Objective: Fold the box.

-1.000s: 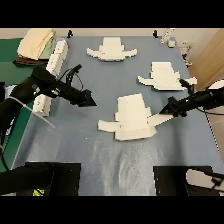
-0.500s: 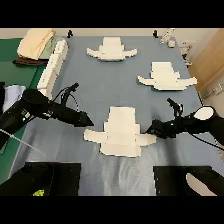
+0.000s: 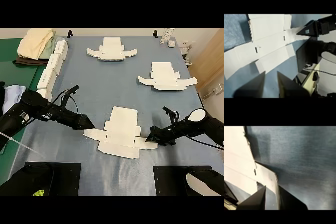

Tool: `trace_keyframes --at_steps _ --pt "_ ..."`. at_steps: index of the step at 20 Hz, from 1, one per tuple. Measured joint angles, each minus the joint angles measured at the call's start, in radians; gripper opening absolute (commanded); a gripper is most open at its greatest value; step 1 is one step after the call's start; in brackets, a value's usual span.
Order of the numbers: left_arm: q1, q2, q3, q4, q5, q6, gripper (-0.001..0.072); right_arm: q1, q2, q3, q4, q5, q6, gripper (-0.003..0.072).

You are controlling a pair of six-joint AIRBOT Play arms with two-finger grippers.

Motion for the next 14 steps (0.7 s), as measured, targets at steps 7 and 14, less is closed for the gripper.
trace_keyframes --at_steps 7,14 --pt "0.000 0.000 0.000 -0.002 0.001 -0.022 0.0476 0.019 -0.056 0.000 0.125 -0.003 -0.140 0.0000" --pt "0.000 -0.013 0.000 -0.019 0.060 -0.019 0.0475 0.190 0.039 -0.053 0.138 -0.098 -0.324 -0.0001"
